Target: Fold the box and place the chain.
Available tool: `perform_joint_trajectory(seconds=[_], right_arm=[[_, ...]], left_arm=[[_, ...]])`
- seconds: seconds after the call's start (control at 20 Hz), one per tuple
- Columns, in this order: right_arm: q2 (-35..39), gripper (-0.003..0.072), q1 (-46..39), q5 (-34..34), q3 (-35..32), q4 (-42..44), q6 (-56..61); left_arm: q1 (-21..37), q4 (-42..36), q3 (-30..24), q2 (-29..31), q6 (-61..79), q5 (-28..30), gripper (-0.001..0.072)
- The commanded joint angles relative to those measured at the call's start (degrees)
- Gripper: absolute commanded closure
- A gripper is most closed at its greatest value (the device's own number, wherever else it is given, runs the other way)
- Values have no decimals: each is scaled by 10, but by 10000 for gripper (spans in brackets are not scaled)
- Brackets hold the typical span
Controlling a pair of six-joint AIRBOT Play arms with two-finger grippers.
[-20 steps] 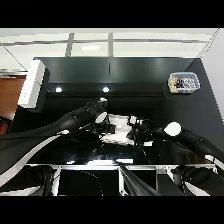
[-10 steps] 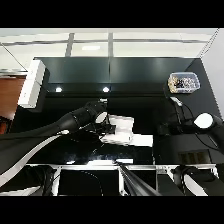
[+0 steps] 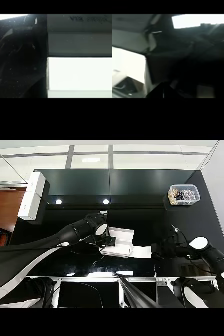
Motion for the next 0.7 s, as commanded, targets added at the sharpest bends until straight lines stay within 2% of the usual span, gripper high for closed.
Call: perform_joint_trajectory(seconds=[0.0, 0.1, 0.15, 0.2, 0.25, 0.3, 0.35, 0.5, 0.65], right_arm=[[-25, 675, 50, -21, -2, 125, -49], [-43, 674, 57, 8, 13, 177, -104], [-44, 673, 57, 19, 26, 174, -106], [-44, 619, 57, 30, 41, 166, -106], [-44, 364, 57, 44, 56, 157, -106], [-44, 154, 57, 55, 67, 150, -106], [-44, 94, 57, 61, 76, 148, -106], [-44, 94, 74, 33, 83, 144, -83], [-45, 95, 135, -9, 89, 131, -50]], left_arm=[[0, 1, 0, 0, 0, 2, 680], [0, 0, 0, 0, 0, 2, 680], [0, 1, 0, 0, 0, 2, 680], [0, 0, 0, 0, 0, 2, 680], [0, 0, 0, 0, 0, 2, 680], [0, 0, 0, 0, 0, 2, 680], [0, 0, 0, 0, 0, 2, 680], [0, 0, 0, 0, 0, 2, 680], [0, 0, 0, 0, 0, 2, 680]])
